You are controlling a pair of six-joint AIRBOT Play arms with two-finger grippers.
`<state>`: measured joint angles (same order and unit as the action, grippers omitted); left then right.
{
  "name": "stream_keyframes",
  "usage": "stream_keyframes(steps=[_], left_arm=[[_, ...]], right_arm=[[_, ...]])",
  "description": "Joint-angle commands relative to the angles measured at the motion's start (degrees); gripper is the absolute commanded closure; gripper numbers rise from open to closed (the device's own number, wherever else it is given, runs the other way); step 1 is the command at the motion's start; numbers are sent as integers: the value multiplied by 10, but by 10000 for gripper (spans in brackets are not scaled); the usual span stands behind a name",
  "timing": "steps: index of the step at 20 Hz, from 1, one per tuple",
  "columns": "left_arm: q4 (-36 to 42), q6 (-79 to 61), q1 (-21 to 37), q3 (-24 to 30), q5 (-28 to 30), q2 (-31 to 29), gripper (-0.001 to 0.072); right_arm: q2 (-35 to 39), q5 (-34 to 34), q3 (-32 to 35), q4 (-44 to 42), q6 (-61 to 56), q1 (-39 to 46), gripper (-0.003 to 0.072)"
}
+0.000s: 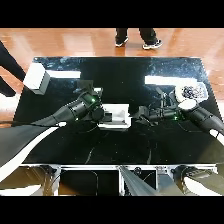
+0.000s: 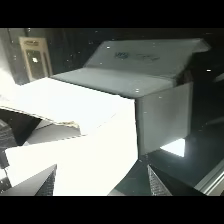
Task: Fold the box and place the chain.
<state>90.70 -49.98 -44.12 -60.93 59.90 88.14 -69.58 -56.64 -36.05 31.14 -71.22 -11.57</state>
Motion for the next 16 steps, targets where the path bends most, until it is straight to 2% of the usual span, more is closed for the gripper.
stream_keyframes(steps=[1,4,7,9,12,16], left_arm=[[0,0,0,0,1,0,687],[0,0,0,0,1,0,687],[3,0,0,0,1,0,688],[3,-3,0,0,1,0,687],[5,-9,0,0,2,0,687],[7,-9,0,0,1,0,687]], right_arm=[[0,30,-4,0,-9,-27,16],[-2,81,-4,15,-47,-70,16],[-3,170,-7,52,-127,-127,16],[-13,173,-28,95,-166,-159,16],[-26,169,-70,224,-265,-197,16],[-33,135,-109,327,-349,-222,37]])
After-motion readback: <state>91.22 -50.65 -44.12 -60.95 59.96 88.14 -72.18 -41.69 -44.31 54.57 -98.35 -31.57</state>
